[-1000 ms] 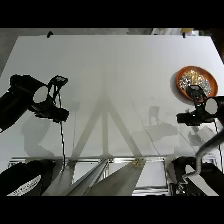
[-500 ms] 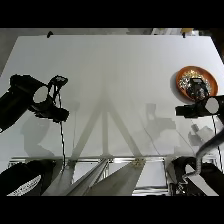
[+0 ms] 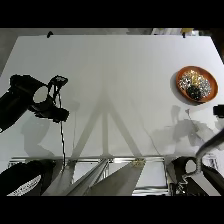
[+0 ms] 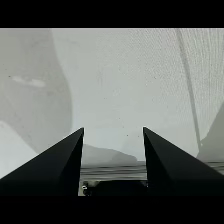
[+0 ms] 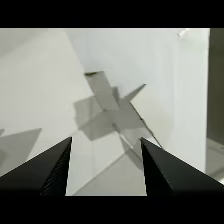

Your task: Fold the box and place the chain.

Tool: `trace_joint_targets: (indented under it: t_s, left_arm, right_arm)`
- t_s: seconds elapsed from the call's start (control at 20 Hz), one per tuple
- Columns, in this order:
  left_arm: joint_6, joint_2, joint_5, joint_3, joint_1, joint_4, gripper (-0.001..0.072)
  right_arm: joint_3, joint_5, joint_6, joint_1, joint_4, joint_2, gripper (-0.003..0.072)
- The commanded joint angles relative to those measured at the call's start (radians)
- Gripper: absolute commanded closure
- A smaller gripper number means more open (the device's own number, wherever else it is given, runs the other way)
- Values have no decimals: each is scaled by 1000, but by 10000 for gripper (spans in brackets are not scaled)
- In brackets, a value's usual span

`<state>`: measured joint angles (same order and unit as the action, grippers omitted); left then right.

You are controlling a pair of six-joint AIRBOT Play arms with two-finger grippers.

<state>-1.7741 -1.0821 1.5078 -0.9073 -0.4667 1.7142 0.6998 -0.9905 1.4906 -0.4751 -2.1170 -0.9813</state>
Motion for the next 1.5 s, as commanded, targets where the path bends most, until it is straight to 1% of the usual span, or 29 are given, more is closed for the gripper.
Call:
trace_joint_targets:
  t_s: [0.0, 0.25, 0.3, 0.4, 0.5, 0.6, 0.65, 0.7, 0.75, 0.85, 0.95, 1.1, 1.2, 1.25, 1.35, 1.45]
  left_arm:
    - [0, 1, 0, 1, 0, 0, 317]
    - [0, 1, 0, 1, 0, 0, 317]
    - [0, 1, 0, 1, 0, -1, 317]
    - [0, 1, 0, 1, 0, 0, 317]
    - [0, 1, 0, 1, 0, 0, 317]
    - [0, 1, 0, 1, 0, 0, 317]
    - [0, 1, 0, 1, 0, 0, 317]
    - [0, 1, 0, 1, 0, 0, 317]
    - [0, 1, 0, 1, 0, 0, 317]
    - [0, 1, 0, 1, 0, 0, 317]
    - [0, 1, 0, 1, 0, 0, 317]
    - [0, 1, 0, 1, 0, 0, 317]
    - [0, 1, 0, 1, 0, 0, 317]
    - [0, 1, 0, 1, 0, 0, 317]
    - [0, 1, 0, 1, 0, 0, 317]
    - [0, 1, -2, 1, 0, -2, 317]
  right_arm:
    - [5, 8, -59, -82, -167, -88, 203]
    - [54, -2, -60, -81, -280, -201, 210]
    - [56, -16, -60, -81, -296, -229, 232]
    - [56, -31, -60, -81, -327, -274, 321]
    - [56, -49, -60, -81, -341, -303, 445]
    - [56, -54, -59, -69, -325, -303, 601]
    - [56, -71, -60, -50, -316, -299, 652]
    - [56, -93, -60, -22, -305, -292, 672]
    - [56, -114, -60, 10, -289, -282, 672]
    - [56, -165, -70, 90, -213, -251, 673]
    - [55, -198, -100, 172, -43, -196, 673]
    - [37, -206, -113, 267, 315, -89, 674]
    - [-24, -145, -135, 332, 526, 5, 674]
    - [-69, -104, -134, 375, 589, 55, 674]
    - [-150, -47, -126, 466, 658, 143, 674]
    - [-204, -3, -70, 544, 658, 208, 674]
